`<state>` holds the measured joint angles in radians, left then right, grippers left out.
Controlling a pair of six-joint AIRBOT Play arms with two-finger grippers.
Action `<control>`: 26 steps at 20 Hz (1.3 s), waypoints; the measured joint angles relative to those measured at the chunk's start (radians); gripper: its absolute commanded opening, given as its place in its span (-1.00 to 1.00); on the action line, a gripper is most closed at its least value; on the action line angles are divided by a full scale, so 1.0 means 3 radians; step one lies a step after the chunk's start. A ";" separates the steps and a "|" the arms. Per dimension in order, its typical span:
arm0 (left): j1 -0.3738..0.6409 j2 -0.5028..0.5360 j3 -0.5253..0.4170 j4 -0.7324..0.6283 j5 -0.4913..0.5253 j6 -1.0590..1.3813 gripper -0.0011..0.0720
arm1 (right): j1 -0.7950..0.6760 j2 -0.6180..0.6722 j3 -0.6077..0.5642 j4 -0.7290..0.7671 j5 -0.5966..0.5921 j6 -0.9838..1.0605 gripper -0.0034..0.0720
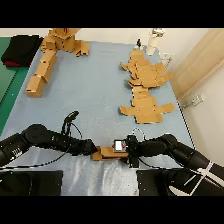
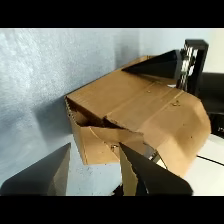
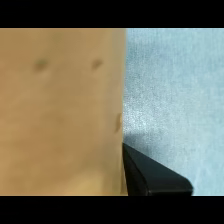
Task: Fold the box.
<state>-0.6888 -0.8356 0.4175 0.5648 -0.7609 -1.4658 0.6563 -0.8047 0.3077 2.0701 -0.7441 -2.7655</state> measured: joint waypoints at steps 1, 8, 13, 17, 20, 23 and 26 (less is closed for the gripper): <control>-0.0048 -0.0017 0.0000 -0.0006 0.0027 0.0004 0.35 | 0.0000 0.0000 0.0000 0.0000 -0.0001 0.0000 0.06; -0.0243 -0.0060 0.0000 -0.0046 0.0287 0.0009 0.35 | 0.0000 0.0000 0.0000 0.0008 0.0009 0.0004 0.06; -0.0264 -0.0070 0.0000 -0.0051 0.0345 0.0003 0.35 | 0.0000 0.0000 0.0000 0.0006 0.0008 0.0004 0.06; -0.0266 -0.0128 0.0001 -0.0055 0.0360 -0.0038 0.34 | 0.0000 0.0000 0.0000 0.0006 0.0008 0.0003 0.06; -0.0264 -0.0155 0.0001 -0.0094 0.0359 -0.0078 0.34 | 0.0000 0.0000 0.0000 0.0006 0.0006 0.0003 0.06; -0.0264 -0.0165 0.0001 -0.0134 0.0411 -0.0104 0.34 | 0.0000 0.0000 0.0000 0.0006 0.0006 0.0003 0.06; -0.0266 -0.0172 0.0032 -0.0113 0.0440 -0.0130 0.34 | 0.0000 0.0000 0.0000 0.0006 0.0006 0.0003 0.06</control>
<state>-0.7685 -0.8871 0.4271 0.5308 -0.6289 -1.5047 0.6563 -0.8047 0.3077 2.0720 -0.7422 -2.7647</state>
